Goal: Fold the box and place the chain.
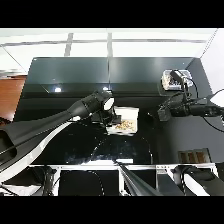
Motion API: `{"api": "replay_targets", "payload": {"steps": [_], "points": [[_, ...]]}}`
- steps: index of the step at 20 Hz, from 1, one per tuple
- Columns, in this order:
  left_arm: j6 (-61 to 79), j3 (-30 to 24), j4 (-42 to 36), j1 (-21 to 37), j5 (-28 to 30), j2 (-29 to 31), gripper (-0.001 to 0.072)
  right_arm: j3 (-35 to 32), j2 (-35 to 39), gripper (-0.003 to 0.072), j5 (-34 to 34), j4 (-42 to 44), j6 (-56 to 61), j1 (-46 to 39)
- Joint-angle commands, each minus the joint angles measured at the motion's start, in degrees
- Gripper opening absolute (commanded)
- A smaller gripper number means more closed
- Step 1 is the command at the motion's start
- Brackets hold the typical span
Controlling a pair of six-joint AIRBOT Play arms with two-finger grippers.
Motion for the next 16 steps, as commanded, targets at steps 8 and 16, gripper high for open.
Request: {"api": "replay_targets", "payload": {"steps": [8,16], "points": [[-0.22,2.36,12.33,-0.79,-2.23,12.55,0.0493,0.11,0.15,0.0319,0.39,-1.46,0.0,-1.09],[3.04,-21.4,23.17,14.01,3.67,35.69,0.0492,0.11,0.15,0.0319,-2.08,-2.56,0.02,-1.09]]}}
